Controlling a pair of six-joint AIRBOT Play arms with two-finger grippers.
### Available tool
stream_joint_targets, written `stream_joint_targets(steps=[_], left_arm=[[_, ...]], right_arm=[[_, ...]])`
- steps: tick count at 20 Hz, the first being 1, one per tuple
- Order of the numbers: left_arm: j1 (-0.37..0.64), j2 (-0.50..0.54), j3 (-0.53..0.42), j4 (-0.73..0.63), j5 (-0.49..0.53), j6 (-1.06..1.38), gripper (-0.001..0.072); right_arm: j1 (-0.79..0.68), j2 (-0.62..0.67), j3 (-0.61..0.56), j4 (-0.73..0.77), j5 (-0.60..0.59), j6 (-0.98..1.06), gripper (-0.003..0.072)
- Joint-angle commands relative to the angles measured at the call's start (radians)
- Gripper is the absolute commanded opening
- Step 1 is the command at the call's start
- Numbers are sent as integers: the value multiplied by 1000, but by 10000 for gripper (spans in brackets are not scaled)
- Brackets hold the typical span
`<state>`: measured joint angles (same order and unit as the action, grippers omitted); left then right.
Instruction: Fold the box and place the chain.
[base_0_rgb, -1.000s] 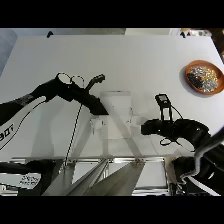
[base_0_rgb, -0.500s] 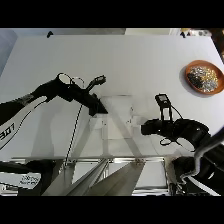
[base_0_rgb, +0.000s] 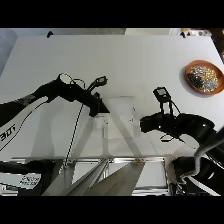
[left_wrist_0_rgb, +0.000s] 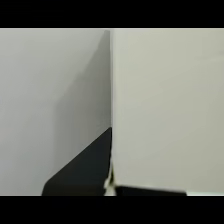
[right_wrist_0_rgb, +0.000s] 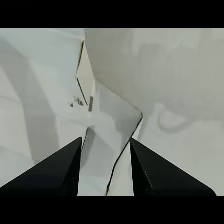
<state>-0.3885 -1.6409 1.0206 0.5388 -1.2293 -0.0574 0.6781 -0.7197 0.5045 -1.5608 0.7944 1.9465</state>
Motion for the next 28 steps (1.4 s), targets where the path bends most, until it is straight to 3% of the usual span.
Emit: stream_joint_targets(steps=[1, 3, 7, 20, 28], left_arm=[[-62, 0, 0, -3, 94, 103, 3], [-97, -1, 0, -3, 183, 121, 3], [-118, -2, 0, -3, 239, 183, 3], [-118, -4, 0, 12, 317, 185, 4], [-118, -40, 0, 16, 282, 188, 4]], right_arm=[[1, 0, 33, -63, 50, -48, 343], [1, 0, 33, -103, 99, -48, 343], [1, 0, 32, -171, 189, -48, 343], [1, 0, 32, -170, 117, -48, 342], [1, 0, 32, -170, 100, -48, 342]])
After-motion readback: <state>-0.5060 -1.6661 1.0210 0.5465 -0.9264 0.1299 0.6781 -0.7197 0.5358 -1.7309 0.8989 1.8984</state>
